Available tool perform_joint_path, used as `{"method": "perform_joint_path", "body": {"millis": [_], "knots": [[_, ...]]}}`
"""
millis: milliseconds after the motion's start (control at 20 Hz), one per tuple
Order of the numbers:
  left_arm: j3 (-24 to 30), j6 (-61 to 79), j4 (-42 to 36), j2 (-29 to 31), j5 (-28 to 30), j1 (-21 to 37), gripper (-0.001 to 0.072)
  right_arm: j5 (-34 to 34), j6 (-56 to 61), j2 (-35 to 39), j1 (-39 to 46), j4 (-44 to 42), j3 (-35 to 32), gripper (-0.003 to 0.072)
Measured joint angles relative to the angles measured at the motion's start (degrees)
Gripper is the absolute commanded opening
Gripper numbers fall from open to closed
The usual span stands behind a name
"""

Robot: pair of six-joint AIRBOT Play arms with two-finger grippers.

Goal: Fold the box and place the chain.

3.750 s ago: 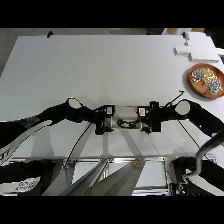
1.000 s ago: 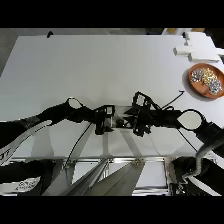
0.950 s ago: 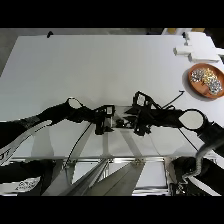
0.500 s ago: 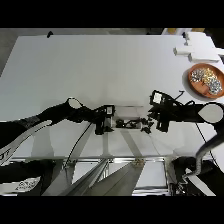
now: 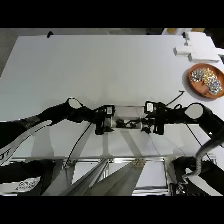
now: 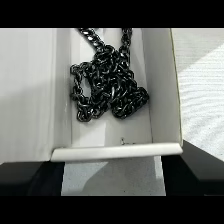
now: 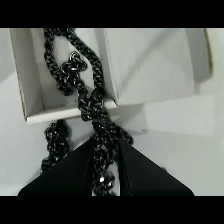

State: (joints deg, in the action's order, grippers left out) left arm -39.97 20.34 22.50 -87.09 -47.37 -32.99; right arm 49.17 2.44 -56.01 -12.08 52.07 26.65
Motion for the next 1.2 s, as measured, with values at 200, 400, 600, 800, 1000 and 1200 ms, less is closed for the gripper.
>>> {"method": "perform_joint_path", "body": {"millis": [200, 400, 600, 800, 1000, 1200], "knots": [[0.0, 0.0, 0.0, 0.0, 0.02, 0.0, 0.0034, -2.43, -2.99, -4.83, -1.11, -1.9, -0.26, 0.0161], [0.0, 0.0, 0.0, 0.0, 0.02, 0.0, 0.0034, -3.74, -6.67, -6.36, -1.4, -2.82, -0.28, 0.0157], [0.0, 0.02, 0.0, 0.0, 0.02, 0.0, 0.0034, -4.76, -8.09, -6.75, -1.49, -3.15, -0.28, 0.0082], [0.0, 0.02, 0.02, 0.0, 0.0, 0.0, 0.0034, -5.01, -8.48, -6.86, -1.49, -3.23, -0.28, 0.0023], [0.0, 0.0, 0.0, 0.0, 0.0, 0.0, 0.0034, -3.96, -8.31, -4.55, -1.49, -1.99, -0.28, 0.0023], [0.0, 0.0, 0.0, 0.0, 0.0, 0.0, 0.0034, -0.33, -5.14, 3.19, -1.49, 1.25, -0.31, 0.0023]]}}
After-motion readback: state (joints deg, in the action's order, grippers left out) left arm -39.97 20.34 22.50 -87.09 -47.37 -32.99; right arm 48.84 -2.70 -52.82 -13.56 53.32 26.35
